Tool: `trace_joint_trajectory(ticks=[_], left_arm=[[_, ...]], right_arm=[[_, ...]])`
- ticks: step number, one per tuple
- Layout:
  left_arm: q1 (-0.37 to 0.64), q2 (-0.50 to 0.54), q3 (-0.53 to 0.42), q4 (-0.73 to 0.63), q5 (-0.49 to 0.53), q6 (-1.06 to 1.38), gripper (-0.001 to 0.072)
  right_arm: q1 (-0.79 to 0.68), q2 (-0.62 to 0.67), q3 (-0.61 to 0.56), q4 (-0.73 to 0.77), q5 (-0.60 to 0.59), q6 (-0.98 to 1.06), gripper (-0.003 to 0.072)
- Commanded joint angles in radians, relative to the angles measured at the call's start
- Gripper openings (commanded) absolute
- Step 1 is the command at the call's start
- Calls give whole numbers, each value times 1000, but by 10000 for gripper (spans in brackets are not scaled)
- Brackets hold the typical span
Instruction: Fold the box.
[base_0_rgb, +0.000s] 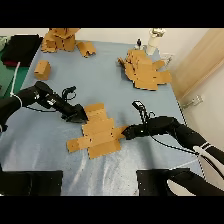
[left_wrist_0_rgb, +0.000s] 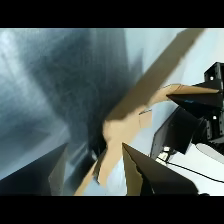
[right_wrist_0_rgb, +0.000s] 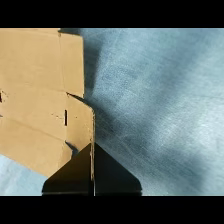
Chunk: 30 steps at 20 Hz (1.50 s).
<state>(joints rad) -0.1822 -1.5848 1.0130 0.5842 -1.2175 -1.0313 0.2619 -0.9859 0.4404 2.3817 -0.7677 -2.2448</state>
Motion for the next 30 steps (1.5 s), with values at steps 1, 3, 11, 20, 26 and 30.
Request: trace_joint_trajectory(ticks=[1,3,11,20,26,30], left_arm=[[-21,-30,2,-81,39,80,531],[-24,-30,2,-137,38,116,530],[-30,-30,2,-175,-7,167,519],[-31,-36,2,-176,-42,184,333],[-56,-38,2,-199,-4,213,332],[-82,-43,2,-199,5,221,204]], right_arm=[[8,6,-3,-2,9,13,1],[8,6,-3,-3,9,17,1],[8,6,-3,-3,-15,27,1],[8,6,-3,-18,-19,27,2],[8,6,-3,-22,-22,27,1],[8,6,-3,-27,-22,27,1]])
